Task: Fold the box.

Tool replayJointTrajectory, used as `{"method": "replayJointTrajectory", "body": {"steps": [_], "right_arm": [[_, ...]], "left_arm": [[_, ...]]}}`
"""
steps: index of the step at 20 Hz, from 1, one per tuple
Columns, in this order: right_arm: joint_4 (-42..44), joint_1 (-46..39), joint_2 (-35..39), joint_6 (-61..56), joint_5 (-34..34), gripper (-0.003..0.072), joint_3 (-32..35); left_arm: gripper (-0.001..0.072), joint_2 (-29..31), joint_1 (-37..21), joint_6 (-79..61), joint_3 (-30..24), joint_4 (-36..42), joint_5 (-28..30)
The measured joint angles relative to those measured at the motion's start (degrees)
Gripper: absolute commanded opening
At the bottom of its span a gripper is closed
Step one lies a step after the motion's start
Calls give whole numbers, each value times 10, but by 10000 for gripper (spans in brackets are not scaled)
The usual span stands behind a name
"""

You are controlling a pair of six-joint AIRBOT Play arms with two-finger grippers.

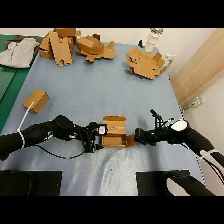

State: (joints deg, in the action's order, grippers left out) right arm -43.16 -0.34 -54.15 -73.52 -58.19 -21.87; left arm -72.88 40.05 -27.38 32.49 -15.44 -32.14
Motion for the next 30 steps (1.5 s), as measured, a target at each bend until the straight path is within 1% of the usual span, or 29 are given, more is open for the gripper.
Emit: {"method": "replayJointTrajectory", "body": {"steps": [2, 4, 5, 6, 7, 12, 13, 14, 15, 18, 19, 20, 22, 23, 25, 26, 27, 28, 29, 30], "right_arm": [[4, 2, 20, 4, 6, 5, -2], [6, 3, 37, 6, 10, 108, -4], [5, 3, 45, 7, 12, 108, -5], [3, 3, 54, 6, 13, 156, -6], [2, 4, 61, 5, 13, 239, -7], [2, 5, 96, -12, 14, 249, -13], [4, 5, 101, -15, 12, 287, -14], [9, 5, 104, -17, 9, 428, -14], [11, 5, 107, -17, 5, 443, -15], [14, 9, 111, -21, -3, 438, -15], [10, 16, 111, -26, -6, 359, -15], [-1, 25, 112, -33, -10, 338, -15], [-19, 45, 112, -45, -11, 337, -15], [-25, 54, 113, -50, -10, 263, -15], [-33, 66, 119, -56, -2, 248, -15], [-38, 68, 124, -58, 7, 224, -15], [-48, 68, 131, -64, 17, 222, -15], [-63, 66, 139, -75, 26, 138, -15], [-87, 61, 149, -95, 32, 82, -15], [-116, 55, 158, -119, 37, 76, -15]], "left_arm": [[465, 0, 0, 0, 0, 0, -1], [465, 0, 0, 0, 0, 0, -1], [465, 0, 0, 0, 0, 0, -2], [465, 0, 0, 0, 0, 0, -2], [465, 0, 0, 0, 0, 0, -2], [465, 0, 0, 0, 0, 0, -3], [465, 0, 0, 0, 0, 0, -3], [465, 0, 0, 0, 0, 0, -4], [465, 0, 0, 0, 0, 0, -4], [465, 0, 0, 0, 0, 0, -4], [465, 0, 0, 0, 0, 0, -4], [465, 0, 0, 0, 0, 0, -4], [465, 0, 0, 0, 0, 0, -4], [465, 0, 0, 0, 0, 0, -4], [465, 0, 0, 0, 0, 0, -5], [465, 0, 0, 0, 0, 0, -5], [465, 0, 0, 0, 0, 0, -5], [465, 0, 0, 0, 0, 0, -5], [465, 0, 0, 0, 0, 0, -5], [465, 0, 0, 0, 0, 0, -5]]}}
